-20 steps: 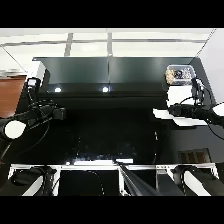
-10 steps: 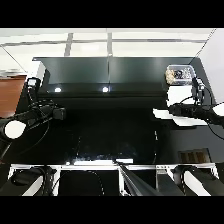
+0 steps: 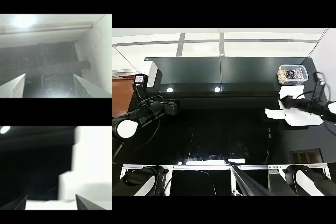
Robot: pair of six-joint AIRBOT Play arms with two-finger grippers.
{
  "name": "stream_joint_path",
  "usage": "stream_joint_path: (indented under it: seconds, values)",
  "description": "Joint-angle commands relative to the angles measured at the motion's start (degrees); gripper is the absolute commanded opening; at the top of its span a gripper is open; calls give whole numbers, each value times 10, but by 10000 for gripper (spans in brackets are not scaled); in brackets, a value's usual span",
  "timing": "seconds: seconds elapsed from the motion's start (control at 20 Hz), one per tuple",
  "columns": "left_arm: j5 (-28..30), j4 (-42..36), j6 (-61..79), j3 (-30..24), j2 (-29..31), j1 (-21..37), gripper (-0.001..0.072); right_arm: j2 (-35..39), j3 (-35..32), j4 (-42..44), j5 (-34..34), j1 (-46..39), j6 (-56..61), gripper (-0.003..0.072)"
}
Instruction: Fold the box and place the chain.
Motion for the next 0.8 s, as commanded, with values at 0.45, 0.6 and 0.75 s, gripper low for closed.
stream_joint_path:
  seconds: [0.45,0.6,0.75]
  values:
    - [13,2,0,0,-15,-1,712,-346,387,-99,282,-456,15,720]
    - [14,2,0,0,-15,-1,711,-417,431,-78,379,-420,-103,720]
    - [13,2,0,0,-16,-1,711,-433,431,-73,368,-373,-140,720]
